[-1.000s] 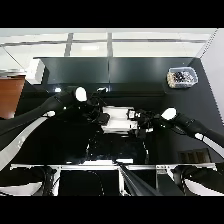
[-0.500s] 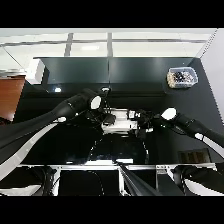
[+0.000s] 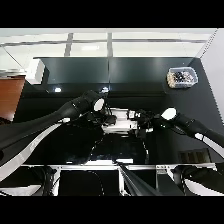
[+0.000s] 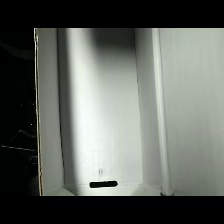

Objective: Fold the box and place the chain.

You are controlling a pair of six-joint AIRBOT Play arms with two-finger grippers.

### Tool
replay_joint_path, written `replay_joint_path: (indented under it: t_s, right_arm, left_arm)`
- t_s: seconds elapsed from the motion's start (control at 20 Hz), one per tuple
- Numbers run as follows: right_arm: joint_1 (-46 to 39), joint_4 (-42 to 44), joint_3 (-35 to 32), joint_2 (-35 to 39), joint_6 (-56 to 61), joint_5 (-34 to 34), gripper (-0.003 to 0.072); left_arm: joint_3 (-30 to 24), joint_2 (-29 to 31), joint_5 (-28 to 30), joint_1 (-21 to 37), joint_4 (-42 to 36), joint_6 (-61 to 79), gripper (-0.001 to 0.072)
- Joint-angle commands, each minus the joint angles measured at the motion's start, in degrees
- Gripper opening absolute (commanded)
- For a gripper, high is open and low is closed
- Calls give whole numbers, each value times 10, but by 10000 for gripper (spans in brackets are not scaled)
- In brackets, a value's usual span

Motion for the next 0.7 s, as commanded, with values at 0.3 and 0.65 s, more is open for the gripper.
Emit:
replay_joint_path:
  t_s: [0.3, 0.65]
  right_arm:
    - [0, 0, 0, 0, 0, 0, 169]
    - [0, 0, 0, 0, 0, 0, 169]
  left_arm:
    - [0, -1, -1, 0, -2, -2, 28]
    - [28, -1, -37, -1, 26, -2, 353]
